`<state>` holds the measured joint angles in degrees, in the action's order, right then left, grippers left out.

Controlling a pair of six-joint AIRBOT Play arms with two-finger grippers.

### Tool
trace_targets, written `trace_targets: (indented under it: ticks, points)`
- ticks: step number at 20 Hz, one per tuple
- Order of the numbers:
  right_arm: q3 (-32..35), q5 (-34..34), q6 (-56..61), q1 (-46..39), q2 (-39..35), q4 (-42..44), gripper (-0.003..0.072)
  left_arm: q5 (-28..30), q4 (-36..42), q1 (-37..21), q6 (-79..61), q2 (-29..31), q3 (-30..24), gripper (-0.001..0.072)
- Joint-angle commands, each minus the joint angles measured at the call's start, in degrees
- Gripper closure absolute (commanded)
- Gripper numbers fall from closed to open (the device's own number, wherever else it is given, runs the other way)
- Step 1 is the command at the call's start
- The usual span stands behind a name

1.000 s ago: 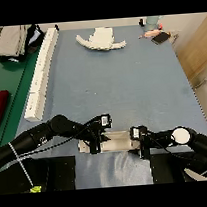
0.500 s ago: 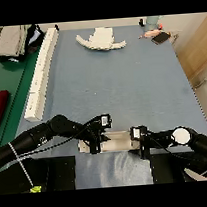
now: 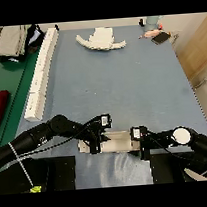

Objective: Fold the box.

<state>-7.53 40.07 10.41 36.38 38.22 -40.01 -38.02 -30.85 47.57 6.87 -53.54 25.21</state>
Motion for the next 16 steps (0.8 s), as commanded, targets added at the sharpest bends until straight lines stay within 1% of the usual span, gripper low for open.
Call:
trace_targets:
  ticks: [1,2,3,4,5,16]
  points:
    - [-0.02,-0.02,0.0,0.11,-0.04,0.37,0.0039,0.0,-0.02,-0.04,-0.02,-0.04,0.02,0.0692]
    - [-0.02,-0.02,0.0,0.17,0.07,0.31,0.0042,0.0,-0.02,-0.04,-0.02,-0.04,0.02,0.0692]
    - [0.0,-0.02,0.0,0.17,0.22,-0.04,0.0068,0.0,-0.02,-0.04,0.0,-0.04,0.02,0.0692]
    - [0.0,0.07,0.0,0.17,0.55,-0.07,0.014,0.0,-0.02,-0.04,-0.02,-0.04,0.02,0.0692]
    - [-0.02,0.02,0.0,0.17,0.79,-0.07,0.0163,0.0,-0.02,-0.04,-0.02,-0.04,0.02,0.0692]
    - [-0.13,-0.04,0.04,0.15,0.63,-0.04,0.0163,0.0,-0.02,-0.04,-0.02,-0.04,0.02,0.0692]
